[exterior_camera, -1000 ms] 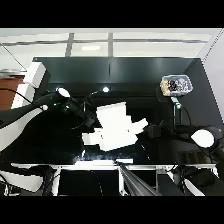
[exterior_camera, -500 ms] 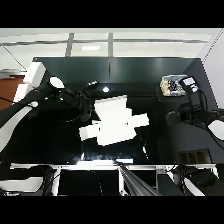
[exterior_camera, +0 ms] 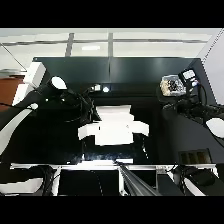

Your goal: Fold the box and place the chain.

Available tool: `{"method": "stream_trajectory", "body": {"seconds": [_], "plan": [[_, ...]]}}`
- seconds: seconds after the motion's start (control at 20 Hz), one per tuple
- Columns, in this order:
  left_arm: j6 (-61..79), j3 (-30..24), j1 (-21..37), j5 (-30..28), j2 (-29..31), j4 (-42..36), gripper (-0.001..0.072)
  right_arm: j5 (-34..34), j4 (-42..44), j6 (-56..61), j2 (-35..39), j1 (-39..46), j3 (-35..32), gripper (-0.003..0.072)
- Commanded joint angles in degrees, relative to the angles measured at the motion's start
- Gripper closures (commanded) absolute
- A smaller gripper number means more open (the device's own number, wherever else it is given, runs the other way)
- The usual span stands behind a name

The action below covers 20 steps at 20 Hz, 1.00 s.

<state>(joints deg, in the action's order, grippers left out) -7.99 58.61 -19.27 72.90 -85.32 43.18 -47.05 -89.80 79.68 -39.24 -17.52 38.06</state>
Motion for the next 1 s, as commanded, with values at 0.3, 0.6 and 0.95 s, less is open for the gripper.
{"method": "stream_trajectory", "body": {"seconds": [0.3, 0.6, 0.95], "plan": [[6.86, -6.97, -3.06, -15.5, 0.59, 0.42, 0.0683, 3.91, 24.79, -38.82, -1.46, -4.98, -10.08, -0.0018], [6.25, -7.17, -3.3, -15.52, -0.26, 0.57, 0.0683, 10.23, 28.5, -48.5, -2.05, -10.95, -15.34, -0.0012], [6.29, -7.17, -3.21, -15.76, -0.87, -0.31, 0.0682, 10.01, 28.57, -57.16, -6.86, -14.73, -15.41, -0.0012]]}}
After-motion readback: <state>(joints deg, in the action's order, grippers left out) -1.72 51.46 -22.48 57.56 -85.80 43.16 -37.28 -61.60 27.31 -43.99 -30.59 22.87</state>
